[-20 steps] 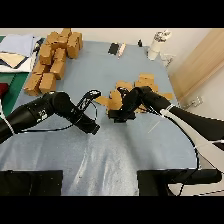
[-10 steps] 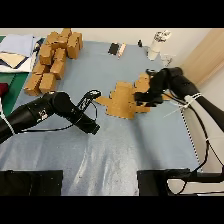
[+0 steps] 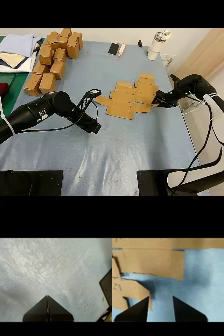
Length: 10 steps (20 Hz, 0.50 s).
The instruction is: Fold the box.
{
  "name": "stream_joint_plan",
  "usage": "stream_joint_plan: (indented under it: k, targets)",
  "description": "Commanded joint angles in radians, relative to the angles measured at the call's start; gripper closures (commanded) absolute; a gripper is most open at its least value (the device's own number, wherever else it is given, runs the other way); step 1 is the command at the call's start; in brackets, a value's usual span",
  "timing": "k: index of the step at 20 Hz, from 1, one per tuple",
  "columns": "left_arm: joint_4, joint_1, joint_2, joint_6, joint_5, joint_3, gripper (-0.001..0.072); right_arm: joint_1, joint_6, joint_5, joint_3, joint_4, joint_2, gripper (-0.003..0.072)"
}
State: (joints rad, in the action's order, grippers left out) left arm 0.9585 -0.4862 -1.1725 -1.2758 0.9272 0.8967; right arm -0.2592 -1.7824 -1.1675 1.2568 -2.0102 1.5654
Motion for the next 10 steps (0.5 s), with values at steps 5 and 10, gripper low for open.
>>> stream_joint_plan:
  k: [5,10]
  targets:
    - [-0.114,0.0,0.001,0.0,-0.002,0.0,0.0696,0.113,-0.18,-0.011,0.002,-0.156,0.107,0.0327]
    - [-0.177,0.002,0.001,0.003,0.008,0.006,0.0695,0.201,-0.194,-0.027,0.004,-0.164,0.112,0.0683]
